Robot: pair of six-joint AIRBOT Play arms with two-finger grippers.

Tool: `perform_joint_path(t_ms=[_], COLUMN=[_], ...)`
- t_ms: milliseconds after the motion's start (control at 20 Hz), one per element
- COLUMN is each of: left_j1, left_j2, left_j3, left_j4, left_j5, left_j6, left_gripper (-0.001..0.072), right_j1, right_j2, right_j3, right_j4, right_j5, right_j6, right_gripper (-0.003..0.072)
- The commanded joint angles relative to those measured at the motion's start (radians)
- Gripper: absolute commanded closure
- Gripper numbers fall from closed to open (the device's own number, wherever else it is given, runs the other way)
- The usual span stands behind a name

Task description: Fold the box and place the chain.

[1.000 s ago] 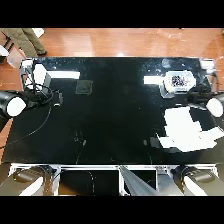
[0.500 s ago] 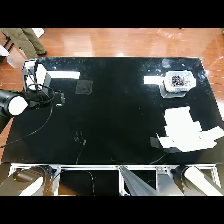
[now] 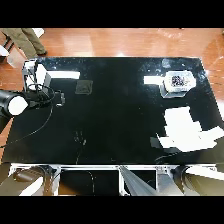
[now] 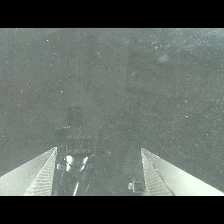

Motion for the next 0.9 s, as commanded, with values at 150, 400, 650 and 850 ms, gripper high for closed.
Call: perform_joint_path(t_ms=[150, 400, 650, 850], left_j1=[0.000, 0.000, 0.000, 0.000], left_j2=[-0.001, -0.001, -0.001, -0.001], left_j3=[0.000, 0.000, 0.000, 0.000], left_j4=[-0.048, -0.069, -0.069, -0.069], left_j5=[-0.001, 0.000, 0.001, 0.001], left_j6=[-0.005, -0.005, -0.005, -0.005], left_gripper=[0.0089, 0.0089, 0.0089, 0.0089], right_j1=[-0.051, -0.083, -0.047, -0.015], right_j2=[-0.221, -0.298, -0.309, -0.309], right_j3=[0.060, 0.063, 0.062, 0.062], right_j4=[0.138, 0.200, 0.080, 0.062], right_j5=[0.196, 0.293, 0.304, 0.303], right_j6=[-0.165, -0.175, -0.145, -0.145], right_gripper=[-0.0017, -0.0010, -0.0010, -0.0010])
